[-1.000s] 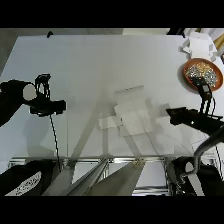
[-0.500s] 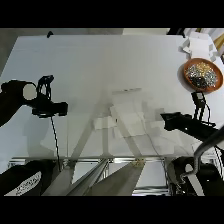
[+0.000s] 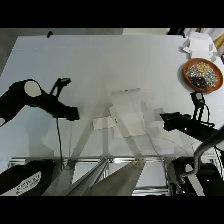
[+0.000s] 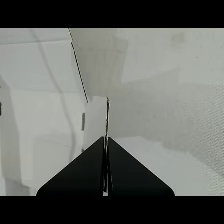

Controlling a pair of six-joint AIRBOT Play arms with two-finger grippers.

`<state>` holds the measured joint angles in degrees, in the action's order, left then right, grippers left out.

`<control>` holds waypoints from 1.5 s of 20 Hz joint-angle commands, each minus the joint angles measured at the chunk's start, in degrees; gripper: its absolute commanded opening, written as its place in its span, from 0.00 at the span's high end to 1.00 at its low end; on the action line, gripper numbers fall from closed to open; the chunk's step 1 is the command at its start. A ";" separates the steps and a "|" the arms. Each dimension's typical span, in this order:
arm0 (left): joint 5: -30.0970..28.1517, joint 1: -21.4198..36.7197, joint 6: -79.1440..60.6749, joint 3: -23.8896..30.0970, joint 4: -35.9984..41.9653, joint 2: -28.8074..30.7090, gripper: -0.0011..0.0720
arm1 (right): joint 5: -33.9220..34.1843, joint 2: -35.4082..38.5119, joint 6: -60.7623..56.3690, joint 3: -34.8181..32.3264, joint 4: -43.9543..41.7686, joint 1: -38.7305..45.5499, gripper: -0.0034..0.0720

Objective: Fold the box and place the chain.

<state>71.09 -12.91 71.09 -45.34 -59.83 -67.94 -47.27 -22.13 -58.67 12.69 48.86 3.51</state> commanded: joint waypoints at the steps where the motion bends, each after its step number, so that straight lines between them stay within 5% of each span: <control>1: -1.42 0.00 -22.95 -0.57 23.28 -4.90 0.20 | 0.02 0.04 -0.02 0.00 -0.02 -0.04 0.93; 5: -2.08 -0.07 -35.76 -4.20 31.78 -13.46 0.10 | -0.04 0.04 -0.02 0.00 0.00 -0.04 0.93; 15: -2.93 -5.99 -44.70 -20.63 31.32 -29.11 0.10 | -0.04 0.04 -0.07 0.00 -1.11 -0.04 0.93; 27: -5.31 -12.20 -52.28 -21.33 35.58 -36.28 0.12 | -0.09 0.04 -0.09 0.00 -1.31 -0.07 0.93; 30: -4.87 -12.92 -53.20 -21.33 36.24 -36.26 0.20 | -0.09 0.04 -0.09 0.00 -1.31 -0.07 0.93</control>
<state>66.08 -24.97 19.38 -66.61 -24.82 -103.81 -47.35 -22.13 -58.74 12.69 47.57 3.49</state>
